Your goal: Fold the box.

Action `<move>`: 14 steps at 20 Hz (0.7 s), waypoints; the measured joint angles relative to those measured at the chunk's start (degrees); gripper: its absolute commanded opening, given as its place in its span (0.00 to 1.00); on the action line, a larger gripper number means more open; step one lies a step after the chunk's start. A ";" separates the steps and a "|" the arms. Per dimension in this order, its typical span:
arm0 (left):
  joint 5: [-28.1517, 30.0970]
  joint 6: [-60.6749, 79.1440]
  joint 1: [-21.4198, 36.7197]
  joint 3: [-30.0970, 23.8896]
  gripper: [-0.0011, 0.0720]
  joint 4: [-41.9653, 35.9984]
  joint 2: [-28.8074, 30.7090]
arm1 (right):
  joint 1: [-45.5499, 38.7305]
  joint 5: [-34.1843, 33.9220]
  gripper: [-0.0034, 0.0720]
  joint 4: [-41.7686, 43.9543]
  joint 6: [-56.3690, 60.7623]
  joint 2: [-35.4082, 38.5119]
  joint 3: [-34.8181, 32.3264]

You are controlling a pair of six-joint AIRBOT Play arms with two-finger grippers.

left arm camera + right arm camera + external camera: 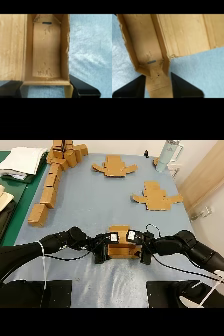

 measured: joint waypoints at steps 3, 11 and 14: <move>0.00 0.00 0.00 0.00 0.67 0.00 0.00 | 0.76 1.20 0.25 0.52 -1.20 -0.20 -0.68; 0.00 0.00 0.00 0.00 0.67 0.02 0.00 | 1.33 4.39 0.23 2.73 -5.90 -0.76 -1.11; 0.00 0.00 0.00 0.00 0.67 0.02 0.00 | 1.36 4.94 0.24 4.63 -8.22 -0.79 -1.11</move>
